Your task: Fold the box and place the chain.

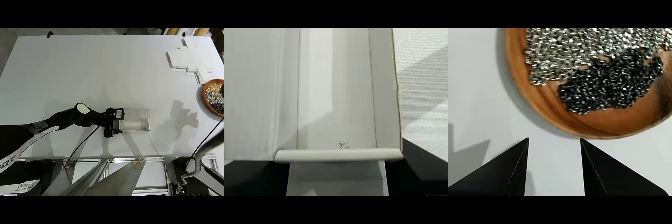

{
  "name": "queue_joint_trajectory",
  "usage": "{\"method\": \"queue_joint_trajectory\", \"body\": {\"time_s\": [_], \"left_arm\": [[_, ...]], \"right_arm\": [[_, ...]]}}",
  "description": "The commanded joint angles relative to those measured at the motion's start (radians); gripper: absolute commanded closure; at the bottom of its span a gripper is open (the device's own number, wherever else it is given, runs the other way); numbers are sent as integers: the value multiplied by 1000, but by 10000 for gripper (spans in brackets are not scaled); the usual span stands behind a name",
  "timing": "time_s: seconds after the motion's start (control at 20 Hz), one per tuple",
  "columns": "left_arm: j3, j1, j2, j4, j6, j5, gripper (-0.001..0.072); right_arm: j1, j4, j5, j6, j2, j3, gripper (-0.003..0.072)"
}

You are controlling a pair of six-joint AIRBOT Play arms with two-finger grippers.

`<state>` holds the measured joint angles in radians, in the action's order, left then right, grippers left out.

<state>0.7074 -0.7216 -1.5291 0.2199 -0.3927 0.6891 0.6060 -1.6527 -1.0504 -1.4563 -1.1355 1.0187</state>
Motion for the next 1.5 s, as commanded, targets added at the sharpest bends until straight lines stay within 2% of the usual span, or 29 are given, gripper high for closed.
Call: {"method": "queue_joint_trajectory", "body": {"time_s": [0.0,0.45,0.65,0.75,1.1,1.2,1.45], "left_arm": [[0,1,1,0,0,0,501],[0,1,1,0,0,0,501],[0,1,1,0,0,0,501],[0,1,1,0,0,0,501],[0,1,1,0,0,0,501],[0,1,1,0,0,0,501],[0,1,1,0,0,0,501]], "right_arm": [[115,0,89,95,-103,2,329],[130,69,168,203,-269,2,370],[130,79,206,208,-279,2,372],[130,79,215,208,-285,2,425],[130,79,225,204,-334,2,469],[130,79,225,204,-337,2,538],[130,79,227,199,-341,2,538]]}}
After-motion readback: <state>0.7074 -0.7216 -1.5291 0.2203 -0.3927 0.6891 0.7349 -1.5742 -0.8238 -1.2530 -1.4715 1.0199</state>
